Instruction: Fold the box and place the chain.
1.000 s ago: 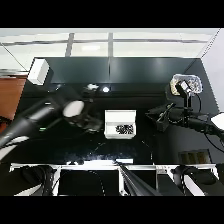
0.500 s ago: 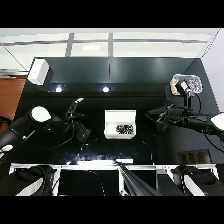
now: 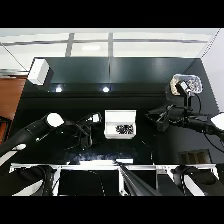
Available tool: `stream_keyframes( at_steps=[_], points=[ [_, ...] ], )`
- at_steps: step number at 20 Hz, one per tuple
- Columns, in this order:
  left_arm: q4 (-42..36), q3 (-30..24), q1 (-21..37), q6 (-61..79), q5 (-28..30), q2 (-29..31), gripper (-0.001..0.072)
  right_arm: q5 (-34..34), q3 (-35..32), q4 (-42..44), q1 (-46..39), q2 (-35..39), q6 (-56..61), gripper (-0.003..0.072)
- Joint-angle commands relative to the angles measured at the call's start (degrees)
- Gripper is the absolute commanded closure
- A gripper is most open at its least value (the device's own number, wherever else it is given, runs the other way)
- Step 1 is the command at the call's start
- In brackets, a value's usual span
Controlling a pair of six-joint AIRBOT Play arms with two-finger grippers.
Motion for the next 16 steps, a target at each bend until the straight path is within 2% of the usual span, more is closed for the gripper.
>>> stream_keyframes(
  at_steps=[1,6,16],
  points=[
    [-3.37,3.50,0.39,8.63,-1.31,-5.64,-0.0002,0.02,0.04,0.02,0.00,0.04,0.37,0.0389],
    [-5.22,5.70,0.72,10.91,-0.92,-8.79,-0.0002,2.12,0.04,0.02,0.00,0.04,0.35,0.0389],
    [-9.33,6.01,0.63,12.96,-0.17,-9.75,-0.0002,2.54,0.04,-0.02,0.00,0.04,0.33,0.0389]
  ],
)
